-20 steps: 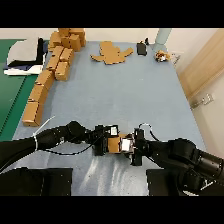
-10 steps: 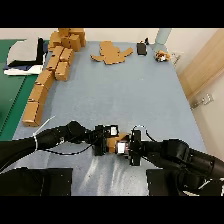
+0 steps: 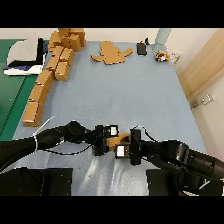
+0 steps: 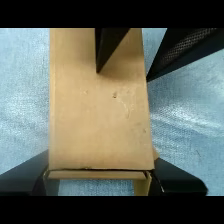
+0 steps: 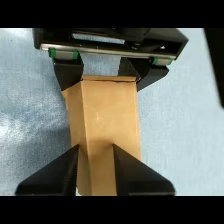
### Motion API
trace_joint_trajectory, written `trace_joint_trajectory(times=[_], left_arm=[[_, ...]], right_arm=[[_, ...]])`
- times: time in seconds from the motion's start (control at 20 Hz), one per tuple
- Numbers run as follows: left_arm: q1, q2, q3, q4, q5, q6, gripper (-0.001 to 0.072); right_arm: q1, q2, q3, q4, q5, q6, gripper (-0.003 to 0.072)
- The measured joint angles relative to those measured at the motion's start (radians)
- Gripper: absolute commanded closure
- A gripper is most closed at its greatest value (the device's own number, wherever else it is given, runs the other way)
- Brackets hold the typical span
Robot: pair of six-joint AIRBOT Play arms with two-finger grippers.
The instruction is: Fold the box.
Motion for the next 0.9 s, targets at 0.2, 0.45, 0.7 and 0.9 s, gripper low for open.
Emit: trace_joint_trajectory(times=[0.2,0.45,0.7,0.9], left_arm=[[0.000,0.000,0.000,0.000,0.002,0.000,0.0194],[0.001,0.000,0.000,0.000,0.000,0.000,0.0194],[0.001,0.000,0.000,0.000,-0.001,-0.001,0.0194],[0.001,0.000,0.000,-0.001,0.000,-0.001,0.0194]], right_arm=[[0.010,0.021,0.000,-0.006,-0.002,0.003,0.0456],[0.012,0.061,0.000,-0.006,0.000,0.003,0.0457],[0.013,0.083,0.000,-0.017,0.002,0.004,0.0546],[0.013,0.086,0.000,-0.074,0.006,0.034,0.0566]])
